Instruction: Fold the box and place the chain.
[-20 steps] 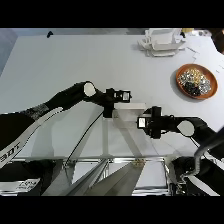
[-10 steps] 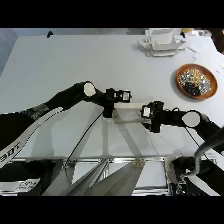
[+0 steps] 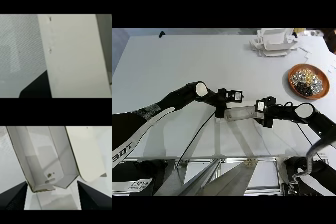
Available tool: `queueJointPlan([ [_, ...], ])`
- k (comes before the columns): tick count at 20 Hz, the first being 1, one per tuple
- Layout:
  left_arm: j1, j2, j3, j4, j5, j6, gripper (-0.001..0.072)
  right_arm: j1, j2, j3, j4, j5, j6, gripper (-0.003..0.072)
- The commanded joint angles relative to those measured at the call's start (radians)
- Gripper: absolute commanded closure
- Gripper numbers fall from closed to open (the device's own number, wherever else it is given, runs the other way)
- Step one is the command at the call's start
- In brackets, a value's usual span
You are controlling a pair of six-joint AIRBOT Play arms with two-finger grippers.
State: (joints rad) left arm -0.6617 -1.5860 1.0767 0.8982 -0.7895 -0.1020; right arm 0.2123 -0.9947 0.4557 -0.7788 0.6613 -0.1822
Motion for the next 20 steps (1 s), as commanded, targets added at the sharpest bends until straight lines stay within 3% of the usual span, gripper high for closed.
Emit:
queueJointPlan([
  [1, -0.001, 0.0, 0.0, 0.0, 0.0, 0.0, 0.066, -0.005, -0.011, 0.033, 0.024, 0.004, -0.037, 0.0019],
  [9, -0.001, 0.0, 0.0, 0.0, 0.0, 0.0, 0.066, -0.061, -0.107, 0.057, 0.066, 0.072, -0.041, 0.0017],
  [14, -0.001, 0.0, 0.0, 0.0, 0.0, 0.0, 0.066, -0.087, -0.159, 0.058, 0.253, 0.163, -0.281, 0.0019],
  [20, -0.001, 0.0, 0.0, 0.0, 0.0, 0.0, 0.066, -0.138, -0.203, 0.058, 0.256, 0.174, -0.298, 0.0021],
])
